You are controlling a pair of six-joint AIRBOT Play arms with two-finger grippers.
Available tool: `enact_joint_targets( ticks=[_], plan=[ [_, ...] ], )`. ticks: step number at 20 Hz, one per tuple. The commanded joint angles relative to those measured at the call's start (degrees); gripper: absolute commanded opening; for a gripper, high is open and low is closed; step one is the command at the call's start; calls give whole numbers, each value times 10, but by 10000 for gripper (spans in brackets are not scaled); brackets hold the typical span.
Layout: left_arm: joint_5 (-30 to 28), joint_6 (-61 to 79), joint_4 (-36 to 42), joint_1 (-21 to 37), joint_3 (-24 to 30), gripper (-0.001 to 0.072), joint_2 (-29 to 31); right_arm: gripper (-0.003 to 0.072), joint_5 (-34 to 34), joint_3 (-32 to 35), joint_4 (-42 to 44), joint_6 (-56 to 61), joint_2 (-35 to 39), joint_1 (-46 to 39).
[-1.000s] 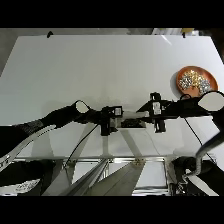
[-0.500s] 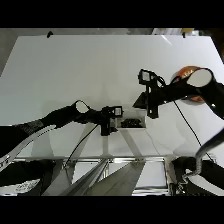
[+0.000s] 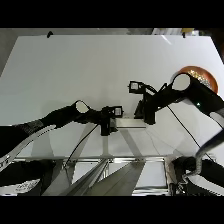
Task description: Fold the box and place the chain.
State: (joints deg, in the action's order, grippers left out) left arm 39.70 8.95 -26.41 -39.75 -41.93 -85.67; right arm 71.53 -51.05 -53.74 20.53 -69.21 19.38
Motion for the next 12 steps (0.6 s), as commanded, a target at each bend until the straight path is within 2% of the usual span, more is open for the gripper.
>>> enact_joint_targets(
  ticks=[1,6,8,12],
  plan=[
    [0,0,0,0,0,271,0,180,-25,34,-5,-37,38,2],
    [0,0,0,0,0,271,0,205,-38,47,-8,-47,59,40],
    [0,0,0,0,0,271,0,283,-53,47,-25,-47,59,61],
    [0,0,0,0,0,271,0,326,-78,47,-47,-45,59,65]
  ],
)
